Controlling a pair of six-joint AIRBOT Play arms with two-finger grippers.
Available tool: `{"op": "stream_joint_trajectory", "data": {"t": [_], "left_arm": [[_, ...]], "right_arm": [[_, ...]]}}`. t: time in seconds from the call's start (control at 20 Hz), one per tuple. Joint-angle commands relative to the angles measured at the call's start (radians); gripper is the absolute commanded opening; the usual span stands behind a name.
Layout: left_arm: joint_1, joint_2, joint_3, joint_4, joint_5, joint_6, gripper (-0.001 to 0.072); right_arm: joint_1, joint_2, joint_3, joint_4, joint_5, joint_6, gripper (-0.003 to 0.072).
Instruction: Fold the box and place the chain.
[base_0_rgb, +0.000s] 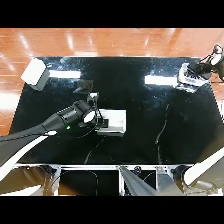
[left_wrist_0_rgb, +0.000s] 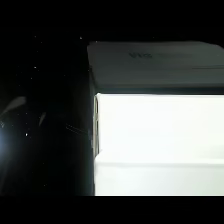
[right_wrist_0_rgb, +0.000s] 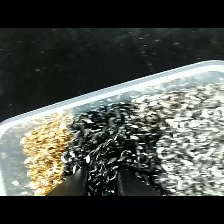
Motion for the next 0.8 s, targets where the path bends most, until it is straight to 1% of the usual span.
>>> {"op": "stream_joint_trajectory", "data": {"t": [0.0, 0.15, 0.3, 0.5, 0.75], "left_arm": [[0.000, 0.000, 0.000, 0.000, 0.002, 0.000, 0.0021], [0.000, 0.000, 0.000, 0.000, 0.013, 0.000, 0.0022], [0.000, 0.000, 0.000, -0.007, 0.027, 0.000, 0.0021], [0.000, 0.000, 0.000, -0.022, 0.027, 0.000, 0.0022], [-0.001, 0.000, 0.000, -0.023, 0.026, 0.001, 0.0021]], "right_arm": [[0.001, 0.006, 0.039, 0.026, 0.041, -0.018, 0.0035], [0.001, 0.062, 0.062, 0.026, 0.063, -0.045, 0.0035], [0.001, 0.164, 0.062, 0.026, 0.068, -0.069, 0.0036], [0.002, 0.361, 0.062, 0.026, 0.056, -0.078, 0.0035], [0.032, 0.644, 0.062, 0.026, 0.068, -0.153, 0.0037]]}}
